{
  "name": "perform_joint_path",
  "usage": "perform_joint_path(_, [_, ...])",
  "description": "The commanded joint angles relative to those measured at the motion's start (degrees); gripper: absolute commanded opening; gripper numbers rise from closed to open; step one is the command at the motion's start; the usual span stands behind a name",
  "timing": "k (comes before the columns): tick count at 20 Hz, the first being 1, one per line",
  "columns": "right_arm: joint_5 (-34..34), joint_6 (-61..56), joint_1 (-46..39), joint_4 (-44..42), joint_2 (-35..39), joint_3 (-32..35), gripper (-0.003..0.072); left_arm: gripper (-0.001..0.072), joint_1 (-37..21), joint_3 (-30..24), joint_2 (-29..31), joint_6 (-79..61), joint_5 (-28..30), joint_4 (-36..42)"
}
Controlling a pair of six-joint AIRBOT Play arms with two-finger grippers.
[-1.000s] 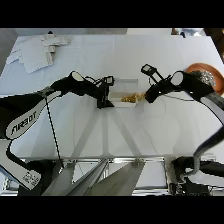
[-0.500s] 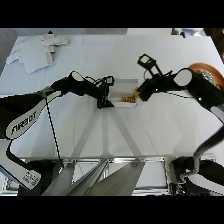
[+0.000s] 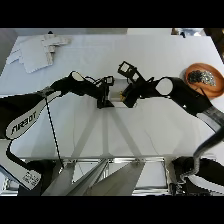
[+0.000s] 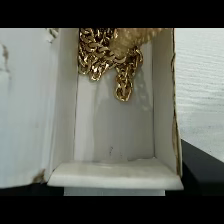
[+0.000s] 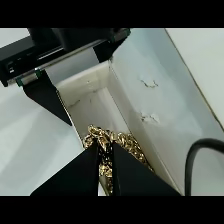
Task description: Fold the box and place the chain.
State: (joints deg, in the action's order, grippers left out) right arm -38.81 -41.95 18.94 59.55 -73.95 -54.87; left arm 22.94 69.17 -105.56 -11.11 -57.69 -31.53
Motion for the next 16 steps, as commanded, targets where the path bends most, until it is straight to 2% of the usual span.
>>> perform_joint_path(1, [2.4,-1.8,1.3,0.6,-2.7,-0.1,0.0014,0.0277,0.0,0.0,0.0,0.0,0.0,0.0])
perform_joint_path(6, [2.0,-3.3,1.3,0.6,-5.9,0.0,0.0022,0.0277,0.0,0.0,0.0,0.0,0.0,0.0])
perform_joint_path(7, [2.0,-3.3,1.3,0.6,-5.9,-0.1,0.0082,0.0277,0.0,0.0,0.0,0.0,0.0,0.0])
perform_joint_path(8, [1.9,-3.3,1.3,0.6,-5.9,0.0,0.0182,0.0277,0.0,0.0,0.0,0.0,0.0,0.0])
perform_joint_path(9, [1.5,-3.3,1.3,0.6,-5.8,0.0,0.0227,0.0277,0.0,0.0,0.0,0.0,0.0,0.0])
perform_joint_path(13, [-2.5,-2.9,0.4,0.7,-2.8,0.0,0.0227,0.0277,0.0,0.0,0.0,0.0,0.0,0.0])
perform_joint_path(16, [-6.7,-0.9,-3.6,0.8,0.9,0.0,0.0228,0.0277,0.0,0.0,0.0,0.0,0.0,0.0])
